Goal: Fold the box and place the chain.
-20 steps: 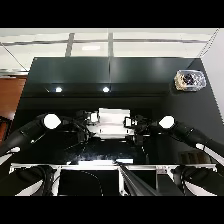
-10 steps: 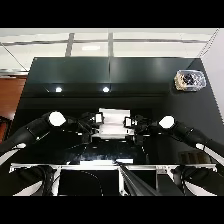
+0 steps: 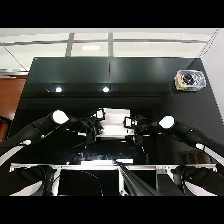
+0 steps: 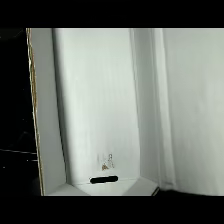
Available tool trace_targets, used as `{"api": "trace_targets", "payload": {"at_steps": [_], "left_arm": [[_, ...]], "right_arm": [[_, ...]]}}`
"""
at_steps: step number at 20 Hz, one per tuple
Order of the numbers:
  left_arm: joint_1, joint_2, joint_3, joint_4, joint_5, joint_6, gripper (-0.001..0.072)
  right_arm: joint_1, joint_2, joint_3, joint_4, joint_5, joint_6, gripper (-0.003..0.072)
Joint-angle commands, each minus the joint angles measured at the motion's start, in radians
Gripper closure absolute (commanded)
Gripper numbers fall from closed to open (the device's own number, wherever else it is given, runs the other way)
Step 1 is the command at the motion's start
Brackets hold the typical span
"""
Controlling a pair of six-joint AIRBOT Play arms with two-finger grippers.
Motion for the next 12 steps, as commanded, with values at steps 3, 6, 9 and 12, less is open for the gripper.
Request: {"api": "trace_targets", "payload": {"at_steps": [3, 6, 9, 12], "left_arm": [[0.0, -0.004, 0.001, 0.008, -0.006, 0.002, 0.0411], [0.0, -0.004, 0.001, 0.015, -0.006, 0.001, 0.0555], [0.006, 0.014, 0.013, 0.061, -0.018, -0.056, 0.0681], [0.072, 0.109, 0.034, 0.231, -0.032, -0.387, 0.0681]], "right_arm": [[0.001, 0.0, 0.0, 0.0, 0.0, 0.001, 0.045], [0.001, 0.0, 0.0, 0.0, 0.0, 0.001, 0.045], [0.001, 0.0, 0.0, 0.001, 0.0, 0.001, 0.045], [0.001, 0.0, 0.0, 0.001, 0.0, 0.001, 0.045]]}}
